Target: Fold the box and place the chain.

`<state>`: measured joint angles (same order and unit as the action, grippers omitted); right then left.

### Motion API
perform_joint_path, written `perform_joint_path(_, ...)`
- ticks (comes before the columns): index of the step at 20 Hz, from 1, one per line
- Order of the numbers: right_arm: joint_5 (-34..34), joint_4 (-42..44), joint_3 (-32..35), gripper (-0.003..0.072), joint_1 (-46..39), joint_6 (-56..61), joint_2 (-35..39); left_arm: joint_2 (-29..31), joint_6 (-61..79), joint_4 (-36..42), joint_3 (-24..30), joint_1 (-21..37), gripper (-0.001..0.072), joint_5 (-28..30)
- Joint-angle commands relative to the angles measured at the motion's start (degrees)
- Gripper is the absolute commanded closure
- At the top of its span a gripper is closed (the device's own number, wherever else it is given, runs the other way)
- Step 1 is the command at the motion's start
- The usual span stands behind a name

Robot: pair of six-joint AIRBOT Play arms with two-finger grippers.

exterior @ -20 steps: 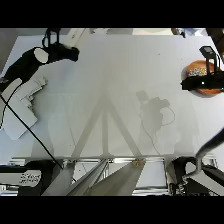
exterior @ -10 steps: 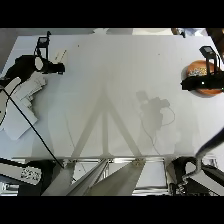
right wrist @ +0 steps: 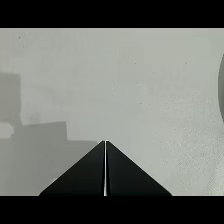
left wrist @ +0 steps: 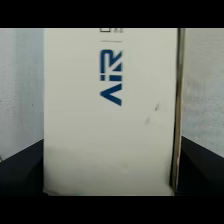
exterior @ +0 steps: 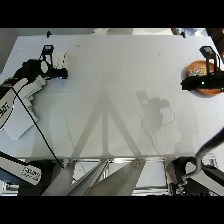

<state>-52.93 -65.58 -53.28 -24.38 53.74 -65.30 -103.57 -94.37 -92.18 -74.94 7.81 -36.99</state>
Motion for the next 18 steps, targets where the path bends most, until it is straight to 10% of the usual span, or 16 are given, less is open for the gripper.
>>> perform_joint_path(1,0.00,0.00,-0.04,0.0674,-0.02,0.00,0.04,0.63,0.76,0.24,0.09,-0.04,0.0008,-2.51)
perform_joint_path(18,0.00,0.00,-0.04,0.0674,-0.02,0.00,0.04,17.84,1.57,2.78,0.09,-0.07,0.0009,-13.09)
